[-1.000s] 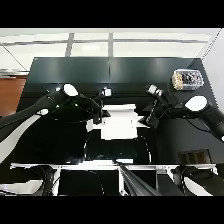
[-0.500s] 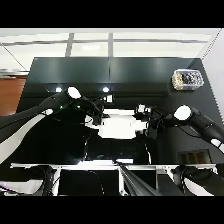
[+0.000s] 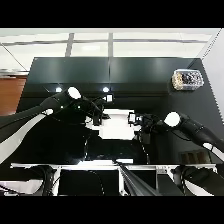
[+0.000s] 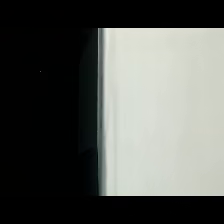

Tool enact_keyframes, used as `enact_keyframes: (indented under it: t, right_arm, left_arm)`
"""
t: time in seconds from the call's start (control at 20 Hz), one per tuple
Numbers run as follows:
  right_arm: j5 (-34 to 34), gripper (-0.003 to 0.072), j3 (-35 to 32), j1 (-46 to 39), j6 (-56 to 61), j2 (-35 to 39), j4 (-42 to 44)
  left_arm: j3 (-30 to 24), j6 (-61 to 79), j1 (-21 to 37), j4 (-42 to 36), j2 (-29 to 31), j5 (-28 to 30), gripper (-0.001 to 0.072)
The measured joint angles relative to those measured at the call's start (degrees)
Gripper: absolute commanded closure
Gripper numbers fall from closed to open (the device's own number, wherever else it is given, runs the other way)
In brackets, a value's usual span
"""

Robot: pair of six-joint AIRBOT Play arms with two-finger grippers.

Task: Fold the box and place the chain.

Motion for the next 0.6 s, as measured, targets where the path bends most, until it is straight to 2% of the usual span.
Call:
enact_keyframes:
  t: [0.3, 0.6]
  right_arm:
    - [-4.79, -0.0012, -0.02, 0.70, 0.81, 0.79, 5.05]
    - [-6.75, -0.0012, -0.02, -0.52, 0.98, 4.68, 2.23]
  left_arm:
    - [-0.02, -0.44, 0.04, 0.55, 0.00, -0.39, 0.0684]
    - [-0.02, -0.63, 0.00, 0.52, -0.04, -0.24, 0.0685]
